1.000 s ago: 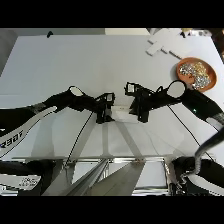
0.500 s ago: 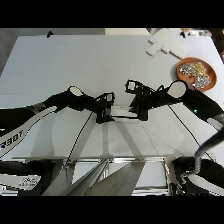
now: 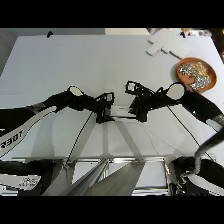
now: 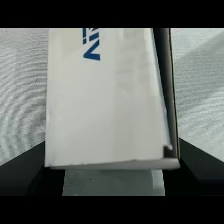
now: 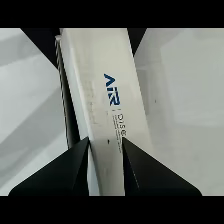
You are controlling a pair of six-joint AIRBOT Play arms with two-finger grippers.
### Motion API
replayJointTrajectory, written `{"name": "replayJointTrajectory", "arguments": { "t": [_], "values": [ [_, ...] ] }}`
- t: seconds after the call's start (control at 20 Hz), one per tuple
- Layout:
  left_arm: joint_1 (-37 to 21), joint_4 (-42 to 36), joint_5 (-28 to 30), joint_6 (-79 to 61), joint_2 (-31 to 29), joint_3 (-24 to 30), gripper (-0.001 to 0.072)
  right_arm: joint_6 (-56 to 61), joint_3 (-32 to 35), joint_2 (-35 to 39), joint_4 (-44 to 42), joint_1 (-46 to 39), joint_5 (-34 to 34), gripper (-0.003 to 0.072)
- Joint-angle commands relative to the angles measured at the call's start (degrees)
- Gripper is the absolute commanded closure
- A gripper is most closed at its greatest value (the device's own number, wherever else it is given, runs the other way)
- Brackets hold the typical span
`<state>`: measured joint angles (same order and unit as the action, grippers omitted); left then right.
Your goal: Fold the box and place the chain.
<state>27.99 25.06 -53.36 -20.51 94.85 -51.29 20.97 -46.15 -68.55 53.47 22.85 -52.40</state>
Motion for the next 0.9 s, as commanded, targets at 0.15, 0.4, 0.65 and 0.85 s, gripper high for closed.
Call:
{"name": "replayJointTrajectory", "arguments": {
  "t": [0.15, 0.4, 0.65, 0.85],
  "values": [
    [0.0, 0.0, 0.0, 0.0, 0.0, 0.0, 0.061, 0.0, 0.8, 0.0, -0.5, 1.5, 0.9, 0.0488],
    [0.0, 0.0, 0.0, 0.0, 0.0, 0.0, 0.061, 0.0, 2.8, 0.0, -0.5, 1.5, 0.5, 0.0485],
    [0.0, 0.0, 0.0, 0.0, 0.0, 0.0, 0.061, 0.0, 2.8, 1.0, -1.2, 1.5, 1.1, 0.0284],
    [0.0, 0.0, 0.0, 0.0, 0.0, 0.0, 0.061, -0.5, 2.8, 2.2, -3.3, 1.5, 1.6, 0.0275]
  ]
}}
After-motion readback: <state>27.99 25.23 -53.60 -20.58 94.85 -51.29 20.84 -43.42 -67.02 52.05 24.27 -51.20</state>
